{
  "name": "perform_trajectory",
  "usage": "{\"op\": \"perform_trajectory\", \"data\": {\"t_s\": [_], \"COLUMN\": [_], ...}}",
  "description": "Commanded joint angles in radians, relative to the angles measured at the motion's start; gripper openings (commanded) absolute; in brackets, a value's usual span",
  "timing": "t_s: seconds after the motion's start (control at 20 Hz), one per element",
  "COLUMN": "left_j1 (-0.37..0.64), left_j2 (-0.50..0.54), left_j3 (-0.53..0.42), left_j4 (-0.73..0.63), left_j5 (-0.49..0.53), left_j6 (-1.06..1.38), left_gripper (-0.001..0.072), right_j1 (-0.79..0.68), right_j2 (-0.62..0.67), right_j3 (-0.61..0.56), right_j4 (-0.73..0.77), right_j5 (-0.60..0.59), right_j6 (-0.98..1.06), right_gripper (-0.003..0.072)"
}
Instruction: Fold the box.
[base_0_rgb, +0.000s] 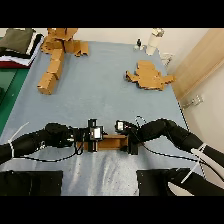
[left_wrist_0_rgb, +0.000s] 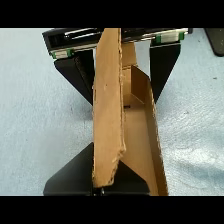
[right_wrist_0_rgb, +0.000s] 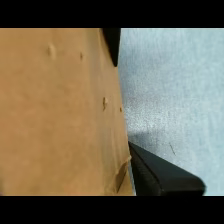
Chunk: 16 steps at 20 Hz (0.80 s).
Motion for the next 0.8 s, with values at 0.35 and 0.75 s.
{"op": "perform_trajectory", "data": {"t_s": [0.35,0.75], "left_j1": [0.000,0.000], "left_j2": [0.000,0.000], "left_j3": [0.000,0.000], "left_j4": [0.000,0.000], "left_j5": [0.001,0.000], "left_j6": [0.000,0.000], "left_gripper": [0.0013,0.0014], "right_j1": [0.002,0.011], "right_j2": [-0.080,-0.080], "right_j3": [0.001,0.001], "right_j4": [-0.002,0.005], "right_j5": [0.045,0.070], "right_j6": [-0.076,-0.076], "right_gripper": [0.0720,0.0720]}}
